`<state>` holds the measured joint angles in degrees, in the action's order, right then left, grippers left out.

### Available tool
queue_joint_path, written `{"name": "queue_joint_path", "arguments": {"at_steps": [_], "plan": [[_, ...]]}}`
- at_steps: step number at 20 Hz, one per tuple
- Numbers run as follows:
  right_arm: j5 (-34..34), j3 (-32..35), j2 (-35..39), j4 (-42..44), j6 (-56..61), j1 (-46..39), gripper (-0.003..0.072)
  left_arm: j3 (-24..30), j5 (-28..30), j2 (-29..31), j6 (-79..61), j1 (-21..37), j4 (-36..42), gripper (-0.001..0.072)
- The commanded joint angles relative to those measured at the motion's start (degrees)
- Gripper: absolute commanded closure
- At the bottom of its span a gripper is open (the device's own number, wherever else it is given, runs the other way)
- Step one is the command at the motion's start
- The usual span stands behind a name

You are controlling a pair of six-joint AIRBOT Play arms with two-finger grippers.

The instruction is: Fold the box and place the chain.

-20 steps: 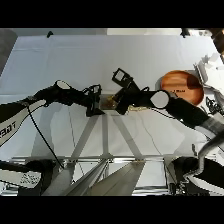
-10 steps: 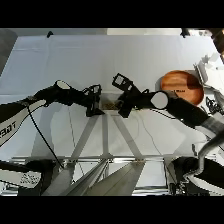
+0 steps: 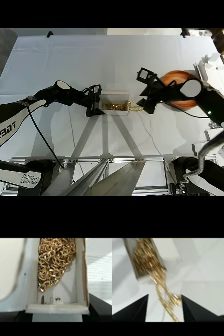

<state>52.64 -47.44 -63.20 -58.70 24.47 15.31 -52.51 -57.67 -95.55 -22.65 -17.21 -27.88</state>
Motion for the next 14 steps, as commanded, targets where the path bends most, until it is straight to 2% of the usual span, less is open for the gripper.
{"name": "queue_joint_path", "arguments": {"at_steps": [1, 10, 14], "plan": [[2.19, 0.17, -2.69, 1.31, -13.31, -5.20, 0.0206, 0.02, 0.00, 0.02, 0.00, -0.02, -0.02, 0.0449], [2.03, 0.17, -19.54, 20.09, -37.20, -5.60, 0.0205, 0.02, 0.00, 0.02, 0.00, -0.02, -0.02, 0.0449], [1.99, 0.17, -22.77, 20.57, -41.35, -3.56, 0.0204, 0.02, 0.00, 0.02, 0.00, -0.02, -0.02, 0.0449]]}}
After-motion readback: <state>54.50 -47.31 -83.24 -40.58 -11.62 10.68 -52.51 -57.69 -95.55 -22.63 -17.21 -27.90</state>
